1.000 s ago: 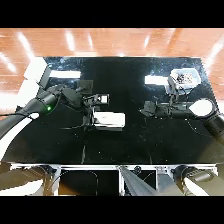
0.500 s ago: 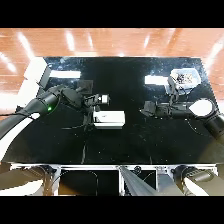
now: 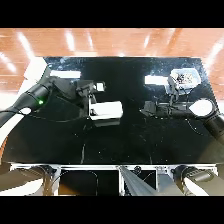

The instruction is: Fold the box and place the chain.

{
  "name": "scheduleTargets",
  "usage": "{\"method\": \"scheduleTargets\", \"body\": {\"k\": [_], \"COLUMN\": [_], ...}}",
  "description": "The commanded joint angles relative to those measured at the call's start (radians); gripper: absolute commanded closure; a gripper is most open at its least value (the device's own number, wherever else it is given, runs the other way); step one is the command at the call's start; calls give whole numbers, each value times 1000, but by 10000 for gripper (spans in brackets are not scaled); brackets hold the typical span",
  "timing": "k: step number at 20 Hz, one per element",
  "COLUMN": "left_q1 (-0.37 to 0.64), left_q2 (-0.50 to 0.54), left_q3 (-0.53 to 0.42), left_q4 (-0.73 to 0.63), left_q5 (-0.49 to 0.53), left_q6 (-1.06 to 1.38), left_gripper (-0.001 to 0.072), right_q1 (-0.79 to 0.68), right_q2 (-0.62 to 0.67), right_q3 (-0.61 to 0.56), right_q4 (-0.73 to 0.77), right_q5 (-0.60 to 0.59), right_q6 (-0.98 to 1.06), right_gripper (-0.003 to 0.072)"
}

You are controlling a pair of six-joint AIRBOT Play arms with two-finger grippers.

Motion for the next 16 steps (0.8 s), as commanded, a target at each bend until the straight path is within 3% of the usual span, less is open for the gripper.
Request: {"method": "scheduleTargets", "body": {"k": [1,3,5,11,16], "left_q1": [134,258,410,853,1090], "left_q2": [43,93,137,290,338], "left_q3": [60,59,54,-70,-109], "left_q4": [120,165,180,185,288], "left_q5": [93,137,245,446,519], "left_q6": [-193,-331,-439,-603,-682], "left_gripper": [689,689,689,690,691], "right_q1": [-1,-1,-1,0,0], "right_q2": [1,1,1,1,1], "right_q3": [1,1,1,1,1], "right_q4": [0,1,0,0,-23], "right_q5": [10,23,51,33,39], "right_q6": [-18,-34,-42,-151,-186], "right_gripper": [654,653,653,654,653]}}
